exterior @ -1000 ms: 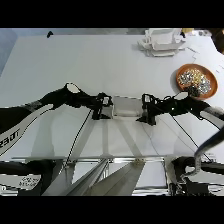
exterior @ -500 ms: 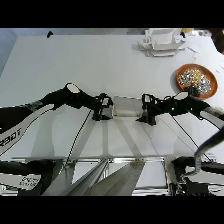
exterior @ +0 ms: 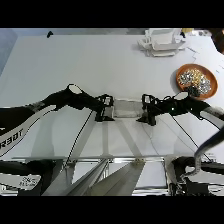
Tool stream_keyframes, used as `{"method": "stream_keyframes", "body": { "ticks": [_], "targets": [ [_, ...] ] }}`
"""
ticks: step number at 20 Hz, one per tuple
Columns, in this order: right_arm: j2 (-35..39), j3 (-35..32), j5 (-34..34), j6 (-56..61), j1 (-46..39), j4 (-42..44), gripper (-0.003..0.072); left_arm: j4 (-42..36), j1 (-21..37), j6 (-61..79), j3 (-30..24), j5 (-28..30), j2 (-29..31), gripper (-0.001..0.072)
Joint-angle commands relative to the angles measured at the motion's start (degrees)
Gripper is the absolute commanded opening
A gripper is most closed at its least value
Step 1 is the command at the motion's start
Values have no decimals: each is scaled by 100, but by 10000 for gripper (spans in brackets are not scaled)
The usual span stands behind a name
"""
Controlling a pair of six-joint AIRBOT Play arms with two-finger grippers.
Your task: Fold the box and place the chain.
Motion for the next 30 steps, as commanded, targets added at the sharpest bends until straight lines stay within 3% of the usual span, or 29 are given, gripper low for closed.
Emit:
{"method": "stream_keyframes", "body": {
  "ticks": [1, 5, 7, 9, 10, 30],
  "targets": [
    [0, 2, -4, 13, -2, 11, 404, -28, -13, -258, -2, 39, -48, 700],
    [0, 2, -4, 13, -2, 11, 404, -44, -13, -269, -2, 59, -48, 669],
    [0, 2, -4, 13, -2, 11, 404, -42, -13, -269, -2, 57, -46, 321],
    [0, 2, -4, 13, 0, 11, 404, -42, -15, -269, -2, 59, -46, 119],
    [0, 2, -4, 13, -2, 11, 404, -42, -15, -269, -2, 59, -46, 76],
    [0, 2, 63, 13, 0, 15, 402, -39, -11, -271, -2, 57, -46, 81]
  ]
}}
